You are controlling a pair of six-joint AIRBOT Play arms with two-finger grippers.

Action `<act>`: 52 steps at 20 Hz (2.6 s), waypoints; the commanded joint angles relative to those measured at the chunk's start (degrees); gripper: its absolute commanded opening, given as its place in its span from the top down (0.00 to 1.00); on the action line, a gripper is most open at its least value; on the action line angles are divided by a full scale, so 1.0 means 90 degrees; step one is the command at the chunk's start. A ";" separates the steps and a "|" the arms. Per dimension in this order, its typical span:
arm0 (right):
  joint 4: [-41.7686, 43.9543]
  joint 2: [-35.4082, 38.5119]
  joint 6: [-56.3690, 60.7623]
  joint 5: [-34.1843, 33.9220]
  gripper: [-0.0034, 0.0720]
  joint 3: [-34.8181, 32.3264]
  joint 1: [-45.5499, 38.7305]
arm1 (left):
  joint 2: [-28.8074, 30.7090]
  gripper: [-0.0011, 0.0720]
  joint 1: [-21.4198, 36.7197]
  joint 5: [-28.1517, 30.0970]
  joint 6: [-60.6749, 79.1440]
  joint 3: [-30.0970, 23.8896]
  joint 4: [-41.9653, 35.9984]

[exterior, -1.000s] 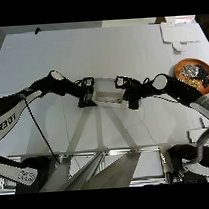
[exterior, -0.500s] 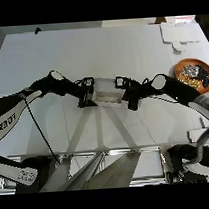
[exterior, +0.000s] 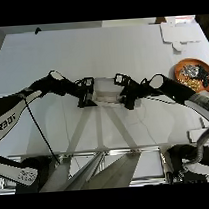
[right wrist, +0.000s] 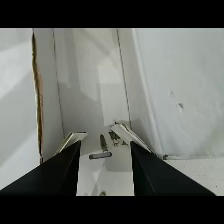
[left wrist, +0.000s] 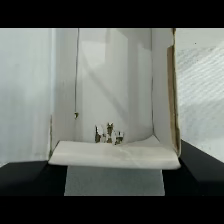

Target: Fold the box and place the chain.

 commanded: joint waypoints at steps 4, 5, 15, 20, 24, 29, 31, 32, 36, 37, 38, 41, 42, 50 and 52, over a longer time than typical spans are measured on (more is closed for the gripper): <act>0.0194 -0.0041 0.0112 -0.0056 0.91 0.0002 0.0007 | 0.0000 0.47 -0.0002 0.0002 0.0002 0.0000 0.0000; 0.0192 -0.0027 0.0296 -0.0053 0.92 0.0002 0.0007 | 0.0000 0.47 -0.0002 0.0002 0.0002 0.0000 0.0000; -0.0738 0.2125 0.2450 -0.0044 0.94 0.0002 0.0005 | 0.0000 0.47 -0.0002 0.0000 0.0002 0.0000 0.0000; -0.4216 0.3665 0.6018 0.1088 0.94 0.0002 -0.0015 | 0.0000 0.47 -0.0002 0.0000 0.0002 0.0000 0.0000; -0.4864 0.4090 0.6790 0.2754 0.94 -0.0180 -0.0015 | 0.0000 0.47 -0.0005 0.0000 0.0002 -0.0002 0.0000; -0.4680 0.4080 0.8315 0.1678 0.95 -0.1770 -0.0012 | 0.0000 0.47 -0.0005 0.0000 0.0002 -0.0002 0.0000; -0.4252 0.4024 0.8660 0.0869 0.95 -0.2239 -0.0012 | 0.0000 0.47 -0.0005 0.0000 0.0002 -0.0002 0.0000; -0.3985 0.3900 0.8769 0.0636 0.95 -0.2341 -0.0012 | 0.0000 0.47 -0.0005 0.0000 0.0002 0.0000 0.0000; -0.3072 0.2878 0.8801 -0.0148 0.95 -0.2361 -0.0012 | 0.0000 0.47 -0.0005 0.0000 0.0002 -0.0002 0.0000; -0.2761 0.2611 0.8803 -0.0442 0.95 -0.2358 -0.0012 | 0.0000 0.47 -0.0005 -0.0002 0.0002 0.0000 0.0000; -0.2555 0.2397 0.8811 -0.0678 0.95 -0.2358 -0.0012 | 0.0000 0.47 -0.0005 0.0000 0.0002 0.0000 0.0000; -0.2492 0.2025 0.9080 -0.1273 0.95 -0.2356 -0.0012 | 0.0000 0.47 -0.0005 0.0000 0.0002 0.0000 0.0000; -0.2492 0.2021 0.9078 -0.1472 0.95 -0.2356 -0.0012 | 0.0000 0.47 -0.0005 0.0000 0.0002 0.0000 0.0000; -0.2557 0.2149 0.8820 -0.1375 0.95 -0.2251 -0.0012 | 0.0000 0.47 -0.0005 0.0000 0.0002 -0.0002 0.0000; -0.2499 0.2234 0.8716 -0.1348 0.95 -0.2251 -0.0012 | 0.0000 0.47 -0.0005 0.0000 0.0002 -0.0002 -0.0002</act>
